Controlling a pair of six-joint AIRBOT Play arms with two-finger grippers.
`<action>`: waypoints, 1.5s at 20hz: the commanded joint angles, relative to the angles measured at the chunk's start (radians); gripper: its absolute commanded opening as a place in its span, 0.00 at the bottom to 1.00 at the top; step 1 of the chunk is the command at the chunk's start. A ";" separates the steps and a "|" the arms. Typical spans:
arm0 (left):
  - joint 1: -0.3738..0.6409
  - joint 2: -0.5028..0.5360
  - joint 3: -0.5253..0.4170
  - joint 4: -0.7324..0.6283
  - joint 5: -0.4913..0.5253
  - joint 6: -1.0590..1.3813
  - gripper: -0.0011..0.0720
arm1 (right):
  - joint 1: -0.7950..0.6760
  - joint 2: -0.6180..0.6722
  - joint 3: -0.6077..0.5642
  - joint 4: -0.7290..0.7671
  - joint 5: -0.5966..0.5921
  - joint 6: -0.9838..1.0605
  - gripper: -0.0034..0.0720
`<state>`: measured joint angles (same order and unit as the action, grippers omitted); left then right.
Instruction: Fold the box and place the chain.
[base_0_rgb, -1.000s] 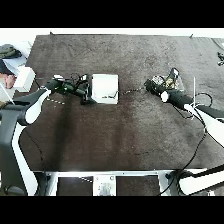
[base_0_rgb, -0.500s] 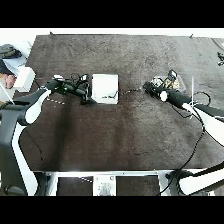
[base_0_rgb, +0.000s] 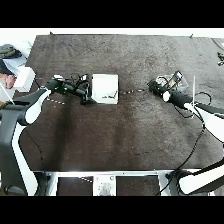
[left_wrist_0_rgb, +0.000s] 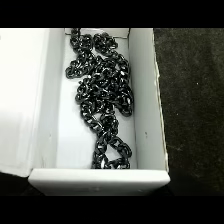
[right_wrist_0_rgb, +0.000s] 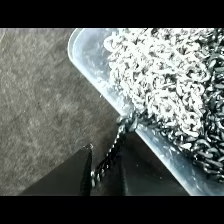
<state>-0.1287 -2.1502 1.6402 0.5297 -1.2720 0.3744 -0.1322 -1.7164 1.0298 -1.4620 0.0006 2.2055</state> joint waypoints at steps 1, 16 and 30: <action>0.001 0.000 0.000 0.000 0.000 0.000 0.35 | 0.002 -0.003 0.002 0.011 -0.065 -0.002 0.24; 0.001 0.000 0.000 0.000 0.000 0.000 0.35 | 0.312 0.335 0.003 -0.113 -0.128 -0.006 0.02; 0.001 0.000 0.000 0.000 0.000 0.000 0.35 | 0.650 0.256 0.062 -0.055 -0.196 -0.026 0.02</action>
<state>-0.1287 -2.1506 1.6402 0.5297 -1.2716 0.3740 0.4774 -1.4017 1.0637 -1.5337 -0.1860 2.1723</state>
